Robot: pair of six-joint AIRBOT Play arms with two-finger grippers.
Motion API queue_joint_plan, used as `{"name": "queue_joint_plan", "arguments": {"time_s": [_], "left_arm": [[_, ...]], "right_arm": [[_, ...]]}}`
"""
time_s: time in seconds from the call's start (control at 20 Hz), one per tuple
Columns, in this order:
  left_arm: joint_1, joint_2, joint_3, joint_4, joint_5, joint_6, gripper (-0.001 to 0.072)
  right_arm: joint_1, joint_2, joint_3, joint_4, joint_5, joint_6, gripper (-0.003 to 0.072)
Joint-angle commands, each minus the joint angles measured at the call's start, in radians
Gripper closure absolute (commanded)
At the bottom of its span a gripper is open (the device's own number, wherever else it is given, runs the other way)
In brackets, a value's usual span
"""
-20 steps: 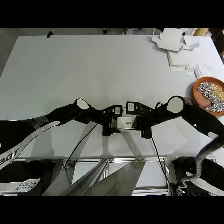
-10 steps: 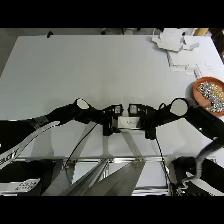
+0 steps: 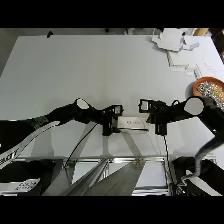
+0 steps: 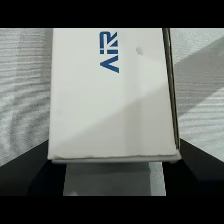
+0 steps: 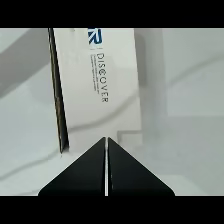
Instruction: Fold the box and place the chain.
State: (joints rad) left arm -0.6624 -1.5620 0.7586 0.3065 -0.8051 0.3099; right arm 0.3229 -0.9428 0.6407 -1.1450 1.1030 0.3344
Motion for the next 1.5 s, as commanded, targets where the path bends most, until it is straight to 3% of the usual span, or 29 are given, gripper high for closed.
{"name": "queue_joint_plan", "arguments": {"time_s": [0.0,0.55,0.8,1.1,1.45], "left_arm": [[0.000,0.001,0.000,0.000,0.000,0.000,0.0499],[0.000,0.001,0.000,0.000,0.000,0.000,0.0499],[0.000,0.001,0.000,0.000,0.000,0.000,0.0499],[0.000,0.001,0.000,0.000,0.000,0.000,0.0499],[0.000,0.001,0.000,0.000,0.000,0.000,0.0499]], "right_arm": [[-0.015,-0.021,-0.001,0.001,0.046,-0.047,0.0661],[-0.015,-0.049,-0.059,0.024,0.045,-0.020,0.0667],[-0.016,0.038,-0.001,-0.047,0.041,0.162,0.0667],[-0.033,0.066,0.005,-0.379,0.034,0.541,0.0667],[-0.297,0.062,0.006,-0.376,0.067,0.843,0.0666]]}}
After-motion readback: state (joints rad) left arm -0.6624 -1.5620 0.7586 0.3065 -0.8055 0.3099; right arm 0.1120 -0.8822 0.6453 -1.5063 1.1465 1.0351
